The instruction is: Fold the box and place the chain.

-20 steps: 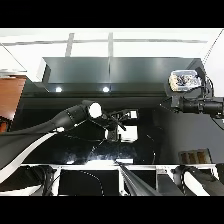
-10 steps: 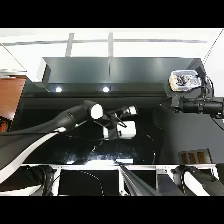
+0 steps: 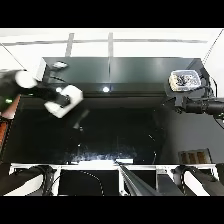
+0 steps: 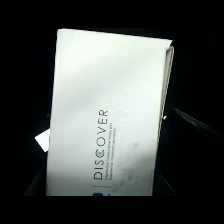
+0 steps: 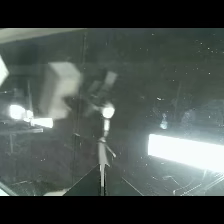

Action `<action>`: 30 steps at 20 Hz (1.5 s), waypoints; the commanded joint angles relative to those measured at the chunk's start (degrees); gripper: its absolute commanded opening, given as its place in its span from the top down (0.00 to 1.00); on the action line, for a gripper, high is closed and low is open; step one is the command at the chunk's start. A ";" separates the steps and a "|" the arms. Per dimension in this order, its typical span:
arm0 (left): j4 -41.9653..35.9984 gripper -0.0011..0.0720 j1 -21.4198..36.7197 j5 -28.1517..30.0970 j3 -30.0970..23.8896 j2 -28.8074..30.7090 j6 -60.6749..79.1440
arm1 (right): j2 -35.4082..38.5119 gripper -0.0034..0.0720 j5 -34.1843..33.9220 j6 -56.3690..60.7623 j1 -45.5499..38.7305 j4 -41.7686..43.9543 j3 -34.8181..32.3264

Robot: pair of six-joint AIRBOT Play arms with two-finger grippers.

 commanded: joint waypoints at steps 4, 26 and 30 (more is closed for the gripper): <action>1.51 0.55 28.92 10.32 1.92 -5.60 -3.39 | 0.07 0.90 -0.15 0.11 -0.22 0.00 0.02; -2.49 0.00 30.25 10.49 19.21 -19.52 -1.95 | 0.07 0.90 -0.79 2.40 -0.11 -0.04 0.04; -1.57 0.07 29.99 -0.44 18.93 -9.62 -6.51 | 0.22 0.90 -6.19 2.38 -0.11 -5.29 0.37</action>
